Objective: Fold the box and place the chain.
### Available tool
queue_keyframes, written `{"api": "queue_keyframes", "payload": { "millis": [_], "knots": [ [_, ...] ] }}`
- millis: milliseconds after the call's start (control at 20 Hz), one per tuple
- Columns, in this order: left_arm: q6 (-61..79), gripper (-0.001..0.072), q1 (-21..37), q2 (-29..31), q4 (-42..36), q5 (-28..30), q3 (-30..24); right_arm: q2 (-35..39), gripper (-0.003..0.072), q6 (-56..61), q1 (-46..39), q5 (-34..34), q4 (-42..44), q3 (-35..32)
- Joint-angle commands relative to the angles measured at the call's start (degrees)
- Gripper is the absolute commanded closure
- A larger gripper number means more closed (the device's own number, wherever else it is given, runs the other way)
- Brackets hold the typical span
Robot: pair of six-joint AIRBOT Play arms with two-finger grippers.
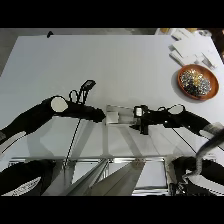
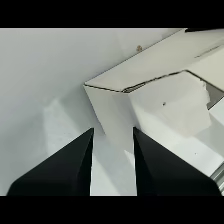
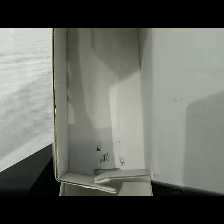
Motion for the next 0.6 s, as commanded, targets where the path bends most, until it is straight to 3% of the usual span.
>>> {"api": "queue_keyframes", "payload": {
  "millis": [0, 550],
  "knots": [
    [-4.26, 0.0419, 0.37, 0.5, 5.95, -1.09, 0.0, 0.0, 0.0289, 0.17, 0.0, 0.09, 0.15, 0.0],
    [-5.29, 0.0415, -2.84, 0.44, 4.9, -1.57, 0.07, 0.0, 0.0289, 0.17, 0.0, 0.09, 0.15, 0.0]
  ]
}}
